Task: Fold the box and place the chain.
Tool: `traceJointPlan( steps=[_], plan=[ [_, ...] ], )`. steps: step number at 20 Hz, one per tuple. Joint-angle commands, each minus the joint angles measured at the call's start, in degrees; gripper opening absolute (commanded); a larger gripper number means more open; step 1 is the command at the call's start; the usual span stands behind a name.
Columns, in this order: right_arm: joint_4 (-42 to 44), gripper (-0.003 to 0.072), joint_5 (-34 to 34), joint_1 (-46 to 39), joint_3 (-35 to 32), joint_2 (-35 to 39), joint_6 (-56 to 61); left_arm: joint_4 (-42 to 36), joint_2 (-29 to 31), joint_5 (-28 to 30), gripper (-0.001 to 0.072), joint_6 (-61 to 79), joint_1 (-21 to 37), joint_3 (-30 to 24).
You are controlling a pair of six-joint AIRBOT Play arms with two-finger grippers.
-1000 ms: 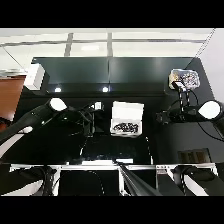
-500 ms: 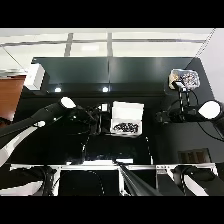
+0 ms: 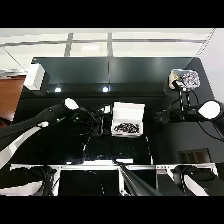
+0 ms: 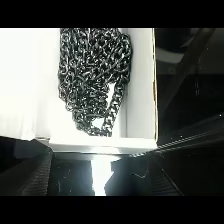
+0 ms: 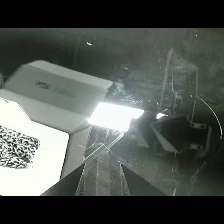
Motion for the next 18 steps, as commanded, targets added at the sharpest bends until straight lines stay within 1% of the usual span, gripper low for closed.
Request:
traceJointPlan(
  steps=[1,3,6,12,18],
  plan=[
    [0.3,0.0265,-0.5,0.0,0.0,0.0,0.0,-0.2,-0.3,1.8,0.0703,-2.5,0.0,0.3],
    [0.5,0.0265,-0.6,0.0,0.0,0.0,0.0,0.5,-1.1,0.7,0.0703,-3.3,-0.1,1.4],
    [0.6,0.0265,-0.7,0.0,0.0,0.0,0.0,0.7,-1.2,0.8,0.0703,-2.4,-1.1,1.6],
    [0.6,0.0265,-0.6,0.0,0.0,0.0,0.0,0.4,-1.2,2.3,0.0703,-1.6,-2.7,1.7],
    [0.6,0.0265,-0.6,0.0,0.0,0.0,0.0,0.4,-1.2,2.3,0.0703,-1.2,-3.1,1.8]
  ],
)
